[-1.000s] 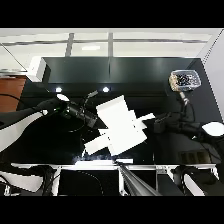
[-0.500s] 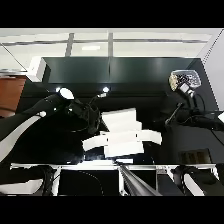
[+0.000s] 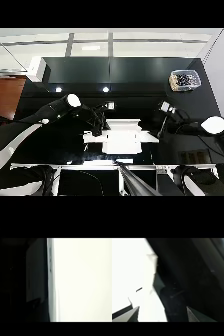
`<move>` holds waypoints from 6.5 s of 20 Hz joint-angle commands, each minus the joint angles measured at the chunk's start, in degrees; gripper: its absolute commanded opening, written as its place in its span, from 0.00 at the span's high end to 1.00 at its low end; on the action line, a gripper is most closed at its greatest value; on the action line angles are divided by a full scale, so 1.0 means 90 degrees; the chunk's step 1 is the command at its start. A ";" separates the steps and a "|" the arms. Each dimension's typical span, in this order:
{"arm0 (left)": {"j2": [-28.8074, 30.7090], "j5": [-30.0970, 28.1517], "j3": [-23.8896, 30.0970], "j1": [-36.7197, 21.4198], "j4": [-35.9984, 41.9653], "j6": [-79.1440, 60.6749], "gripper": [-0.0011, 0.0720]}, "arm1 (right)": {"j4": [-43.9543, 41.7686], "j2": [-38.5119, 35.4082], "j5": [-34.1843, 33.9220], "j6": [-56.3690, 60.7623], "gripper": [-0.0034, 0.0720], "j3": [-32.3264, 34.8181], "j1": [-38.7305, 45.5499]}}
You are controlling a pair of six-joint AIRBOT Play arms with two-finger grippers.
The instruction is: Fold the box and place the chain.
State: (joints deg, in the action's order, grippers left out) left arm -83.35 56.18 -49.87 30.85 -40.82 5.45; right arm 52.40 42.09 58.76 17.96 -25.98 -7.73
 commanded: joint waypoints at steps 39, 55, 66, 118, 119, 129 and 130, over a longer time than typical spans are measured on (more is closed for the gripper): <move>-0.0080 -0.0170 0.0085 0.0095 -0.0100 0.0090 0.95 | -0.0648 0.0478 -0.1911 -0.0614 0.02 0.0197 -0.1994; -0.0061 -0.0170 0.0073 0.0097 -0.0102 0.0090 0.96 | -0.0933 0.1010 -0.1256 -0.1044 0.02 0.0114 -0.1455; 0.0104 -0.0359 0.0073 0.0095 -0.0250 0.0080 0.96 | -0.0867 0.0765 -0.1851 -0.1362 0.02 0.0170 -0.1362; 0.0163 -0.0194 0.0080 0.0109 -0.0248 -0.0250 0.95 | -0.1868 0.2365 -0.1919 -0.3240 0.03 0.0447 -0.1780; 0.0163 -0.0194 0.0080 0.0109 -0.0248 -0.0250 0.95 | -0.1865 0.2365 -0.1919 -0.3242 0.03 0.0447 -0.1780; 0.0236 0.0124 0.0073 0.0107 -0.1681 0.1219 0.30 | -0.1795 0.2365 -0.1919 -0.3240 0.24 0.0447 -0.1780; 0.0308 0.0124 0.0073 0.0102 -0.1858 0.1588 0.30 | -0.1795 0.2363 -0.1916 -0.3240 0.24 0.0447 -0.1780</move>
State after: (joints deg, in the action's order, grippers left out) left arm -81.36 56.21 -49.17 31.83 -50.78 11.60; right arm 35.77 63.33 41.43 -11.22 -22.00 -23.73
